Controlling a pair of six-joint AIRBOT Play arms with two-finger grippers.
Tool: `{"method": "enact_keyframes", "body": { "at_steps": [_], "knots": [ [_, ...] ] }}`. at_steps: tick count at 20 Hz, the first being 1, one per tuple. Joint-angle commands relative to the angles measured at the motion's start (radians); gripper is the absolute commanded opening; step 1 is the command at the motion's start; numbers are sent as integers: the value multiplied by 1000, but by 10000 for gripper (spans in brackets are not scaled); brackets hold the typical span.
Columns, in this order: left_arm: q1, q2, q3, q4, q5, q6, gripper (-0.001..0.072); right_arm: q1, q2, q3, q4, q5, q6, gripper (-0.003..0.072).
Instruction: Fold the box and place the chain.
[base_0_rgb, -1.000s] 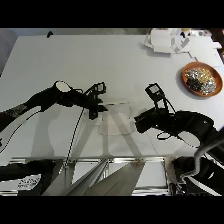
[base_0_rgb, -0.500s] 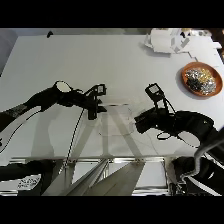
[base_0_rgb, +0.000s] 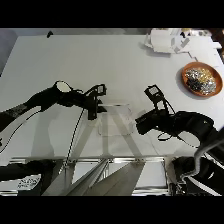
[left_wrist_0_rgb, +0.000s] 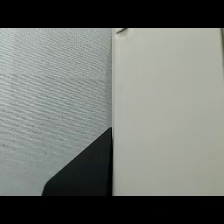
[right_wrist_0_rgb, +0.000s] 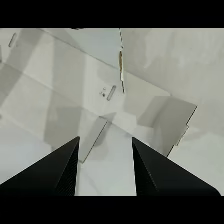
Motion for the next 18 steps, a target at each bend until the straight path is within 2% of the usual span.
{"method": "enact_keyframes", "body": {
  "at_steps": [1, 7, 9, 10, 11, 13, 18],
  "knots": [
    [0, -1, 0, 1, -8, 0, 6, 0, -1, 1, 0, 4, 0, 370],
    [1, 0, 0, 0, -9, -3, 10, 0, -1, 1, 1, 4, -12, 354],
    [1, 0, 0, 0, -8, -3, 10, 0, -1, 1, 8, 3, -81, 241],
    [1, 0, 0, 0, -8, -3, 10, 0, -1, 1, 8, 3, -112, 236],
    [1, 0, 0, 0, -8, -3, 10, 0, -1, 1, 9, 3, -141, 188],
    [1, 0, 0, 0, -8, -3, 10, 0, -1, 1, 27, 4, -192, 17],
    [1, 0, 0, 0, -8, -3, 10, 20, -1, 1, 249, 8, -449, 17]
  ]
}}
